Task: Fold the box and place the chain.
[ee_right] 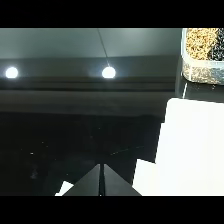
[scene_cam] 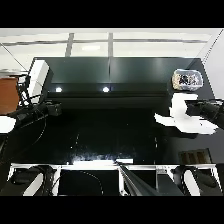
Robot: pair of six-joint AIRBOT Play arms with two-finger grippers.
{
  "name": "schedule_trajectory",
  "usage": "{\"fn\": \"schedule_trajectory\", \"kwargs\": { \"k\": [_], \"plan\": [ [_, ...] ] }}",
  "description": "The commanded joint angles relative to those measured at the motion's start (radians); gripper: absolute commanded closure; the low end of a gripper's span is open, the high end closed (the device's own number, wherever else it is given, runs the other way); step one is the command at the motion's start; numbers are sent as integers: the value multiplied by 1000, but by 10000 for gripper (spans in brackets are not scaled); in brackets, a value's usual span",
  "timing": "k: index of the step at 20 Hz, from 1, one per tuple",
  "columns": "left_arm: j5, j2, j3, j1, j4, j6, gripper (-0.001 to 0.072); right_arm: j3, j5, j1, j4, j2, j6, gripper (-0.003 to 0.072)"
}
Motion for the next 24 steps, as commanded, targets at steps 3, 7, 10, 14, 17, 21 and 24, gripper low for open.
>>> {"fn": "schedule_trajectory", "kwargs": {
  "k": [3,7,10,14,17,21,24],
  "plan": [
    [0,1,0,0,0,0,676,0,0,0,0,1,0,647],
    [0,1,0,0,0,0,677,0,0,0,0,0,0,647],
    [0,1,0,0,0,0,676,0,0,0,0,0,0,648],
    [0,1,0,0,0,0,676,0,0,0,0,1,0,647],
    [0,1,0,0,-8,0,676,0,-4,0,8,1,0,648],
    [26,1,0,0,-8,0,676,0,-9,0,39,0,0,647],
    [24,0,0,0,-31,0,677,-1,-73,0,74,0,0,618]
  ]
}}
